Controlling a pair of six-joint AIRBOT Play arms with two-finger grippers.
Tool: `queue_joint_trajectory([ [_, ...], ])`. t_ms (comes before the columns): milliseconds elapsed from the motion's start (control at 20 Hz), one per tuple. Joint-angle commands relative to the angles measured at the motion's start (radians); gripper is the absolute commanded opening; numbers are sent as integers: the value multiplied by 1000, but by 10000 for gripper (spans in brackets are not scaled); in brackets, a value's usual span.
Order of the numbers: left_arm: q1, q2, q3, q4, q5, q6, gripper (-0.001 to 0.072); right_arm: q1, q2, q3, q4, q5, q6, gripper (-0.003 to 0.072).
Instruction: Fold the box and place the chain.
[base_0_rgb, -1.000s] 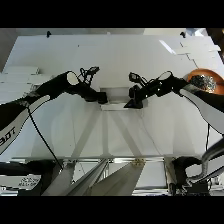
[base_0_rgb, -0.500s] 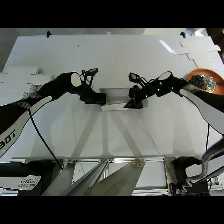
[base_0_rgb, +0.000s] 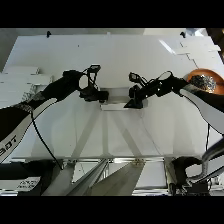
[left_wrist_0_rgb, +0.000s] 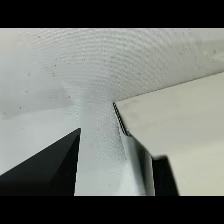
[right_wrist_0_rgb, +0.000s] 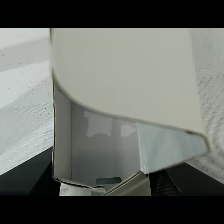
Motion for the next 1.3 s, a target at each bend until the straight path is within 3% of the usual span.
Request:
queue_joint_trajectory([
  [0,-27,1,6,44,-8,-150,453,0,0,0,1,0,0,433],
  [250,-77,1,6,126,-29,-265,449,0,0,0,1,0,0,433],
  [500,-94,0,11,190,-121,-305,352,0,0,0,0,0,0,433],
  [850,-112,-15,58,214,-150,-310,349,0,0,0,0,0,0,433],
  [1050,-115,-63,154,188,-145,-352,228,0,0,0,1,0,0,433],
  [1150,-115,-86,174,153,-158,-351,235,0,0,0,1,0,0,433],
  [1250,-124,-109,178,139,-177,-351,300,0,0,0,0,0,0,433],
])
